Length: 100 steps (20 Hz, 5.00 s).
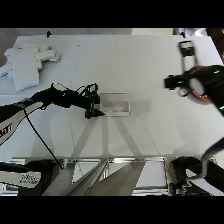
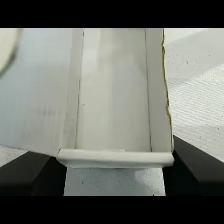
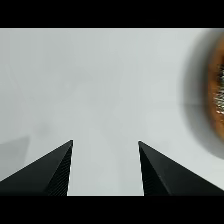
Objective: Fold the box and place the chain.
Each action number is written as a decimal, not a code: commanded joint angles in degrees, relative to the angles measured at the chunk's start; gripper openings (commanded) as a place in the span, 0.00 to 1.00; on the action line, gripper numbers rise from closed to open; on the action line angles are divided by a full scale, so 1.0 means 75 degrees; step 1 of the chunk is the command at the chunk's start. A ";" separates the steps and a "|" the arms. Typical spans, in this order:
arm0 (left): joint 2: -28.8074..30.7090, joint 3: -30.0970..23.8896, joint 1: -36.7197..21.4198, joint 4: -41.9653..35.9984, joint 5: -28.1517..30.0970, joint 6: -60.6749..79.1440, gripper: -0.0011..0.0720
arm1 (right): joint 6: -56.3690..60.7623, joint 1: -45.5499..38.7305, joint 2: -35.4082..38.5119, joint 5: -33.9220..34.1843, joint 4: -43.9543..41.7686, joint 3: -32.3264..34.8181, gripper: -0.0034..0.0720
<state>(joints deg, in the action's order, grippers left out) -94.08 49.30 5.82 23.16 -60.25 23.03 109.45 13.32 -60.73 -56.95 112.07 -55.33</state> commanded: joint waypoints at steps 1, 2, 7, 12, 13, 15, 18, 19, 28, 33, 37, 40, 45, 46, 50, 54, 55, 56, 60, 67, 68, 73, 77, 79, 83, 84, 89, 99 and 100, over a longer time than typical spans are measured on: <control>0.0000 0.0003 -0.0003 0.0003 0.0000 0.0003 0.50 | -0.1778 -0.2291 -0.0058 0.0052 -0.0731 -0.0003 0.71; 0.0000 0.0000 -0.0003 0.0003 0.0000 0.0003 0.50 | -0.2183 -0.2836 -0.0248 0.0195 -0.1125 -0.0003 0.79; 0.0000 0.0003 -0.0003 0.0003 0.0000 0.0003 0.50 | -0.2658 -0.4622 -0.1664 0.1845 -0.1792 -0.0003 0.79; 0.0000 0.0003 -0.0003 0.0003 0.0000 0.0000 0.50 | -0.2567 -0.5042 -0.2996 0.2614 -0.1614 -0.0003 0.78; 0.0000 0.0003 -0.0003 0.0003 0.0000 0.0003 0.50 | -0.2454 -0.5039 -0.3200 0.2847 -0.1361 -0.0003 0.78; 0.0000 0.0003 -0.0003 0.0000 0.0000 0.0000 0.50 | -0.1891 -0.5039 -0.3471 0.3214 -0.1008 -0.0003 0.75; 0.0000 0.0000 -0.0003 0.0003 0.0000 0.0000 0.50 | -0.1798 -0.5039 -0.3687 0.3130 -0.1000 -0.0003 0.66; 0.0000 0.0000 -0.0003 0.0003 0.0000 0.0003 0.50 | -0.1818 -0.5039 -0.3698 0.3054 -0.0994 -0.0003 0.49; 0.0000 0.0003 -0.0003 0.0003 0.0000 0.0000 0.50 | -0.2165 -0.4546 -0.1982 0.2757 -0.0918 -0.0003 0.06; 0.0000 0.0003 -0.0003 0.0000 0.0000 0.0003 0.50 | -0.2940 -0.3896 -0.0254 0.1749 -0.0938 -0.0003 0.06; 0.0000 0.0000 -0.0003 0.0003 0.0000 0.0000 0.50 | -0.3477 -0.3040 0.0685 0.0073 -0.1148 -0.0003 0.06; 0.0000 0.0003 -0.0003 0.0003 -0.0003 0.0003 0.50 | -0.3876 -0.2110 0.1262 -0.0746 -0.1772 -0.0003 0.06; 0.0000 0.0003 -0.0003 0.0000 0.0000 0.0003 0.50 | -0.3987 -0.0481 0.1571 -0.1521 -0.3045 -0.0003 0.06; 0.0000 0.0000 -0.0003 0.0003 0.0000 0.0003 0.50 | -0.4004 -0.0227 0.1571 -0.1469 -0.3314 -0.0003 0.06; 0.0000 0.0003 -0.0003 0.0003 0.0000 0.0003 0.50 | -0.4086 0.0583 0.1472 -0.0787 -0.4523 -0.0003 0.06; 0.0000 0.0000 -0.0003 0.0000 0.0000 0.0000 0.50 | -0.4826 0.1201 0.1081 0.0417 -0.6327 -0.0003 0.06; 0.0000 0.0000 -0.0003 0.0003 0.0000 0.0000 0.50 | -0.5027 0.1338 0.0935 0.0694 -0.6668 -0.0003 0.06; 0.0000 0.0000 -0.0003 0.0003 0.0000 0.0000 0.50 | -0.5211 0.1475 0.0761 0.0991 -0.6974 -0.0003 0.06; 0.0000 0.0000 -0.0003 0.0003 0.0000 0.0000 0.50 | -0.6248 0.1958 -0.0076 0.1370 -0.8367 -0.0003 0.06; 0.0000 0.0003 -0.0003 0.0000 0.0000 0.0000 0.50 | -0.6292 0.2617 -0.1827 0.1562 -0.8300 -0.0003 0.06; 0.0000 0.0000 -0.0003 0.0003 0.0000 0.0003 0.50 | -0.6292 0.2702 -0.2028 0.1536 -0.8247 -0.0003 0.06; 0.0000 0.0003 -0.0003 0.0000 0.0000 0.0003 0.50 | -0.5893 0.2897 -0.2742 0.1950 -0.7673 -0.0003 0.06; 0.0000 0.0003 -0.0003 0.0003 0.0000 0.0003 0.50 | -0.5636 0.2897 -0.2795 0.2081 -0.7548 -0.0003 0.14; 0.0000 0.0003 -0.0003 0.0003 0.0000 0.0003 0.50 | -0.5703 0.2897 -0.2687 0.1781 -0.7568 -0.0003 0.37; 0.0000 0.0000 -0.0003 0.0003 0.0000 0.0003 0.50 | -0.5916 0.2888 -0.1577 0.1125 -0.6741 -0.0003 0.37; 0.0000 0.0003 -0.0003 0.0003 0.0000 0.0000 0.50 | -0.5913 0.2885 -0.1204 0.0997 -0.6213 -0.0003 0.37; 0.0000 0.0003 -0.0003 0.0003 0.0000 0.0000 0.50 | -0.6371 0.2049 -0.0189 -0.0332 -0.4109 0.0000 0.44; 0.0000 0.0003 -0.0003 0.0000 0.0000 0.0000 0.50 | -1.1374 0.0737 -0.1711 0.0420 -0.6117 0.0635 0.53; 0.0000 0.0003 -0.0003 0.0000 0.0000 0.0003 0.50 | -1.1724 0.0679 -0.1990 0.0548 -0.6344 0.0635 0.53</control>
<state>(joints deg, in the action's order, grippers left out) -94.08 49.30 5.82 23.16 -60.27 23.03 32.86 20.12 -70.87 -55.81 71.05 -51.05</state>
